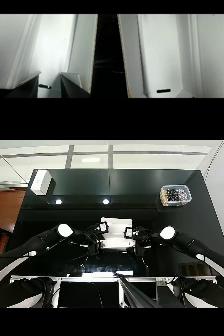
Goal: Fold the box and place the chain.
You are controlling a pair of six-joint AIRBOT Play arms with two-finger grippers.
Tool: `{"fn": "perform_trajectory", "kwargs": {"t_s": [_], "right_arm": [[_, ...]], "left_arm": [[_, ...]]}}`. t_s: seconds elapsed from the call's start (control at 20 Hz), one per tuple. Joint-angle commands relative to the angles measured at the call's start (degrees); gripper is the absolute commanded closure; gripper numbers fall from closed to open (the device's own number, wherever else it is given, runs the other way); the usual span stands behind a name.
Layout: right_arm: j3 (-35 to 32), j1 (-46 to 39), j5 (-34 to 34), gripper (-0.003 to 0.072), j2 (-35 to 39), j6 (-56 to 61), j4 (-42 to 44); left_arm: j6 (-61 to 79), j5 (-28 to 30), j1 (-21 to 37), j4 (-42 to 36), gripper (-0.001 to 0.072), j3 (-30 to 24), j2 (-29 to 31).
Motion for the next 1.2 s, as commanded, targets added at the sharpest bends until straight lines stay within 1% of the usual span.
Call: {"fn": "perform_trajectory", "kwargs": {"t_s": [0.0, 0.1, 0.15, 0.2, 0.25, 0.3, 0.35, 0.4, 0.45, 0.5, 0.55, 0.7, 0.8, 0.9, 1.0, 1.1, 1.15], "right_arm": [[0.02, 0.04, 0.02, 0.0209, 0.0, 0.04, 0.02], [0.02, 0.04, 0.0, 0.0209, 0.0, 0.04, 0.02], [0.02, 0.04, 0.02, 0.0209, 0.0, 0.04, 0.02], [0.02, 0.04, 0.0, 0.0209, 0.0, 0.04, 0.02], [0.02, 0.04, 0.02, 0.0209, 0.0, 0.04, 0.02], [0.02, 0.04, 0.02, 0.0209, 0.0, 0.04, 0.02], [0.02, 0.04, 0.02, 0.0209, 0.0, 0.04, 0.02], [0.02, 0.04, 0.0, 0.0209, 0.0, 0.04, 0.02], [0.02, 0.04, 0.0, 0.0209, 0.0, 0.07, 0.02], [0.02, 0.04, 0.02, 0.0209, 0.0, 0.07, 0.02], [0.02, 0.04, 0.02, 0.0209, 0.0, 0.07, 0.04], [0.02, 0.04, 0.02, 0.0209, 0.0, 0.07, 0.04], [0.02, 0.04, 0.15, 0.0209, 0.0, 0.07, 0.02], [0.02, 0.04, 0.15, 0.0209, 0.0, 0.04, 0.0], [0.02, 0.04, 0.15, 0.0209, 0.0, 0.04, -0.04], [0.02, 0.04, 0.17, 0.0209, 0.0, 0.04, -0.02], [0.02, 0.04, 0.26, 0.0209, 0.0, 0.04, -0.02]], "left_arm": [[0.09, -0.02, -0.04, 0.02, 0.035, -0.02, -0.04], [0.09, -0.02, -0.04, 0.02, 0.0352, -0.02, -0.04], [0.11, -0.04, -0.04, 0.04, 0.0392, -0.02, -0.04], [0.74, -0.09, -0.04, 0.31, 0.0535, -0.02, -0.04], [1.36, 0.02, -0.04, 0.22, 0.0535, -0.02, -0.04], [1.33, 0.35, -0.04, 0.09, 0.0469, -0.02, -0.04], [1.33, 0.44, -0.02, 0.09, 0.0306, -0.02, -0.04], [1.31, 0.35, -0.02, 0.11, 0.0269, -0.02, -0.04], [1.31, 0.28, -0.02, 0.24, 0.0379, -0.02, -0.04], [1.14, -0.11, 0.11, 0.24, 0.063, 0.0, 0.04], [1.07, -0.07, 0.11, 0.26, 0.068, 0.0, 0.33], [0.76, -0.5, 2.32, 0.76, 0.068, 0.0, 3.52], [-1.2, -1.88, 5.05, 5.92, 0.068, -0.02, 6.95], [-10.19, -2.27, 8.31, 11.58, 0.068, -0.02, 11.02], [-17.31, -4.68, 12.35, 16.65, 0.068, 0.0, 15.32], [-28.48, -7.96, 17.2, 22.97, 0.0678, 0.0, 18.71], [-33.68, -11.1, 19.89, 25.94, 0.0678, -0.02, 19.78]]}}
